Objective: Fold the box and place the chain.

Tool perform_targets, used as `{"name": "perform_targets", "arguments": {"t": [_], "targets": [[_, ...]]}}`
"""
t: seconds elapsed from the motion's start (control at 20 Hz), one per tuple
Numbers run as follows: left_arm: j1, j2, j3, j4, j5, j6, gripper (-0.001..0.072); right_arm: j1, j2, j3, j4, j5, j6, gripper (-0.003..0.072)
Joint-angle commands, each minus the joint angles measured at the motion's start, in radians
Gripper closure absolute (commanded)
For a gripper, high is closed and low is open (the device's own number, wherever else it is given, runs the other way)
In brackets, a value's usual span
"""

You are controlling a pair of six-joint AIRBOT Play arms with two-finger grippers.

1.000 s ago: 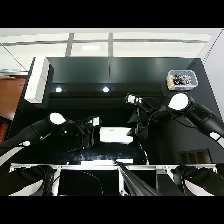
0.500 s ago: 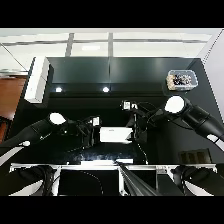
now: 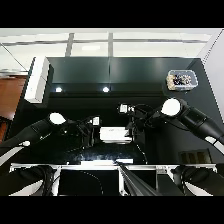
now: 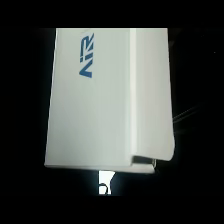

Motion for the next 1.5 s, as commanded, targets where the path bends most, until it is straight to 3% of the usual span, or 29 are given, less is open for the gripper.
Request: {"name": "perform_targets", "arguments": {"t": [0.0,0.2,0.25,1.45], "targets": [[0.000,0.000,0.001,0.001,-0.001,0.002,0.0299,0.011,0.000,0.000,-0.007,-0.014,0.001,0.0383],[0.000,0.000,0.001,0.001,-0.001,0.002,0.0299,0.011,0.000,0.000,-0.007,-0.014,0.011,0.0405],[0.000,0.000,0.001,0.001,-0.001,0.002,0.0299,0.011,0.000,0.000,-0.007,-0.013,0.011,0.0508],[0.000,0.000,0.001,0.001,-0.001,0.002,0.0299,0.011,0.000,-0.007,-0.008,0.007,0.013,0.0489]]}}
